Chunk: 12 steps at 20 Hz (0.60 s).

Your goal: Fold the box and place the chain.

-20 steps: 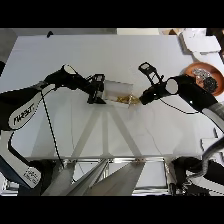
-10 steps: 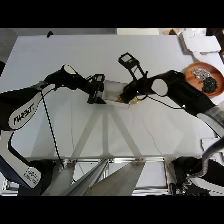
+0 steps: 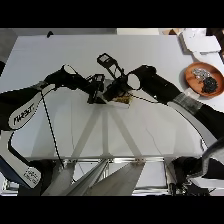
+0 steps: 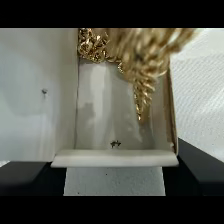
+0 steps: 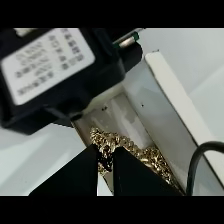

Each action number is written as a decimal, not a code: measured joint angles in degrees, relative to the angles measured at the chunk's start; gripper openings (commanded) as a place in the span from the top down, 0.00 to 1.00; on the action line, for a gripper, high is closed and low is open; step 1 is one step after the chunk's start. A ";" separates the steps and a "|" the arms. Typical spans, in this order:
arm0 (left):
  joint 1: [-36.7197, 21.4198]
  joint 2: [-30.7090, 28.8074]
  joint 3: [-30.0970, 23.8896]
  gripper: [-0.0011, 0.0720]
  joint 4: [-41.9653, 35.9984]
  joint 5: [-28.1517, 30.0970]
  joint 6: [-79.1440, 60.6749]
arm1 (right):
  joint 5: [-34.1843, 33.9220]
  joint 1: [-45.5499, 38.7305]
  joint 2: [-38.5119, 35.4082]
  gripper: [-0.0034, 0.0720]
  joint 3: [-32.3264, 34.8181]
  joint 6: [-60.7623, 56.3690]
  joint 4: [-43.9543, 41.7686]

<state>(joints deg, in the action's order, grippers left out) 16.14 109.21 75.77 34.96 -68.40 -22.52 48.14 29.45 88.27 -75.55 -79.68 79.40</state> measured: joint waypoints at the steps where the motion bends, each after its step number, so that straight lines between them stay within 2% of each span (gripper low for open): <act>1: 0.00 0.00 0.00 0.51 0.00 0.00 0.00 | 0.17 0.07 0.59 0.94 -0.26 -0.31 0.44; 2: 0.00 0.00 0.00 0.51 0.00 0.00 0.00 | 0.50 0.07 1.03 0.93 -0.39 -0.63 0.76; 3: 0.02 0.00 0.00 0.51 0.00 0.00 0.00 | 0.61 -0.07 1.33 0.78 -0.52 -0.96 0.92; 4: 0.02 0.00 0.00 0.51 0.00 0.00 0.00 | 0.68 -0.24 1.51 0.52 -0.61 -1.31 0.98; 5: 0.02 0.00 0.00 0.51 0.00 0.00 0.02 | 0.94 -0.46 1.60 0.44 -0.66 -1.51 1.11; 12: 0.00 0.00 0.00 0.51 0.00 0.00 0.00 | 6.56 -3.21 -3.37 0.45 -0.74 -1.03 1.16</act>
<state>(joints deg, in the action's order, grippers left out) 16.14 109.21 75.77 34.96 -68.40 -22.52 54.70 26.24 84.90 -76.29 -80.71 80.55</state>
